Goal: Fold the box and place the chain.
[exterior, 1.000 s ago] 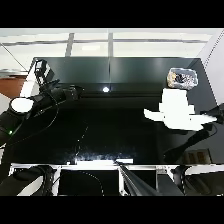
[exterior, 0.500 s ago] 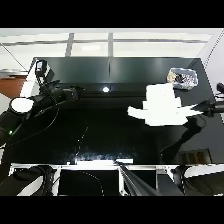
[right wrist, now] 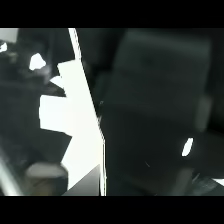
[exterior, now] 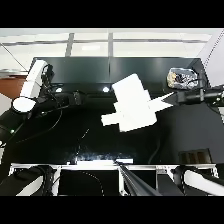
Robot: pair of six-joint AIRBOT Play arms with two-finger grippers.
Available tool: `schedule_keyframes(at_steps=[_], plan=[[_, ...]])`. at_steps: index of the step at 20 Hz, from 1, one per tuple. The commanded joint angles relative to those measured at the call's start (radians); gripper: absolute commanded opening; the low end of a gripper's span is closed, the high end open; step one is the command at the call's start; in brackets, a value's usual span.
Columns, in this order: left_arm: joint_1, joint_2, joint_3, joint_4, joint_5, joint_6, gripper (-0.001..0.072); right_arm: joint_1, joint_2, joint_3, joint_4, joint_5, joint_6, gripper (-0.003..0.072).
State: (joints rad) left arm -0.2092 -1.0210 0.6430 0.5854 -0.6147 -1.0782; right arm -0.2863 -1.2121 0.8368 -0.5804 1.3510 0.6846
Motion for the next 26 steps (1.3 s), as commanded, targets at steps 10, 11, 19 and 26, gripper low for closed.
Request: schedule_keyframes(at_steps=[10,11,19,26], plan=[[0.017,-0.55,0.192,-0.451,-0.468,0.469,0.0711,0.119,0.379,-0.372,0.059,-0.214,0.019,0.0028],[0.0,-0.581,0.225,-0.439,-0.468,0.469,0.0711,0.119,0.379,-0.372,0.06,-0.213,0.019,0.0028],[-0.058,-0.695,0.363,-0.351,-0.717,0.533,0.071,0.119,0.379,-0.371,0.061,-0.212,0.04,0.0028],[-0.063,-0.742,0.381,-0.33,-0.851,0.599,0.0703,0.119,0.384,-0.371,0.073,-0.196,0.062,0.0028]])
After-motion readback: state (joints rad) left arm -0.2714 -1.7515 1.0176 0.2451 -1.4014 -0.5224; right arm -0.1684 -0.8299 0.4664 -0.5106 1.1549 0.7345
